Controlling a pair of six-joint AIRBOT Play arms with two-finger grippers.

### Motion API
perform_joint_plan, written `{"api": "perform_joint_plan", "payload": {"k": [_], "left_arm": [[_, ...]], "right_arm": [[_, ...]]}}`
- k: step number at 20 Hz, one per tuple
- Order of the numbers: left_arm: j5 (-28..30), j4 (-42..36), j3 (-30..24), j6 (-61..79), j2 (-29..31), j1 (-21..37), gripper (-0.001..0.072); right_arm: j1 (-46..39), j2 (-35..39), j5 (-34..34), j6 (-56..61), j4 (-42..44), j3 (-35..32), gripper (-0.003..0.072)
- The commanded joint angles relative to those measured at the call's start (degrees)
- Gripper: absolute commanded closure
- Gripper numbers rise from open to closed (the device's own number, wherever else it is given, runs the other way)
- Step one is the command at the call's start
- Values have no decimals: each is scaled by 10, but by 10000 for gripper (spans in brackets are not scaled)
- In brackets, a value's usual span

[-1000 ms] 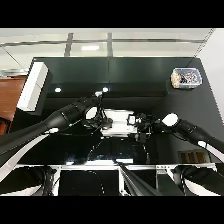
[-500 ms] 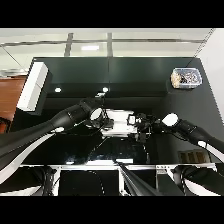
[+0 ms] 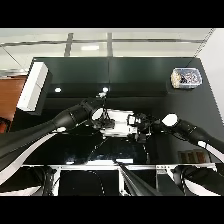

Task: Fold the box and place the chain.

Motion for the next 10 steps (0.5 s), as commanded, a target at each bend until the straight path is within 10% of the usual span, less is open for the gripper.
{"api": "perform_joint_plan", "payload": {"k": [1, 3, 5, 8, 10], "left_arm": [[-5, -2, 1, 2, 0, 0, 668], [-5, -5, 1, 2, 0, 0, 543], [-6, -5, 1, 2, 0, 0, 110], [-6, -4, 1, -10, 0, 0, 113], [-5, -4, 1, -21, 0, 0, 468]], "right_arm": [[0, 0, -2, 0, 0, 1, 556], [0, 0, -2, 0, 0, 1, 557], [0, 0, -2, 0, 0, 1, 557], [0, 0, -2, 0, 0, 1, 557], [0, 0, -2, 0, 0, 1, 557]]}}
